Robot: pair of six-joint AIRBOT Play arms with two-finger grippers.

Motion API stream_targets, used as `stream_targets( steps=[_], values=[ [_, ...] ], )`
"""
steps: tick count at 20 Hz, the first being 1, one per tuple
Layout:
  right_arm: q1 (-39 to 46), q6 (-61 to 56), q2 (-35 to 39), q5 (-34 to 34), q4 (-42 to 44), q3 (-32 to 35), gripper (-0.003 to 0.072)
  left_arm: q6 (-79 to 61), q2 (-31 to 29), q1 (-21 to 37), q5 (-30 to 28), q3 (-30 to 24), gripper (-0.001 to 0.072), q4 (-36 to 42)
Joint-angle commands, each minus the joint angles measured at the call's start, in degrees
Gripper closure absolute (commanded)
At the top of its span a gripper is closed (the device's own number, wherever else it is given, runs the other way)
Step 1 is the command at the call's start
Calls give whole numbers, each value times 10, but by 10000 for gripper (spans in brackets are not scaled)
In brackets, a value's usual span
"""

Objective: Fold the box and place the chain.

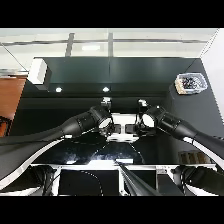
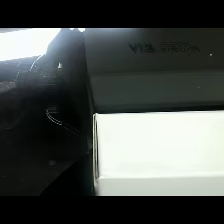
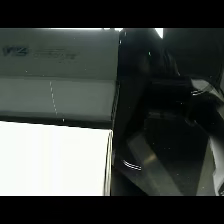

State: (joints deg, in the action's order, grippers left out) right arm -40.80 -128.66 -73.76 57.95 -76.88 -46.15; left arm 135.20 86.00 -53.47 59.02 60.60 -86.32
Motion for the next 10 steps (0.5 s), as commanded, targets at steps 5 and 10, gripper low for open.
stream_targets(
  steps=[5,10],
  values=[
    [0,1,0,14,-3,-5,480,0,0,0,-3,0,685,0],
    [0,1,0,50,-34,-30,482,0,0,0,-3,0,686,0]
  ],
)
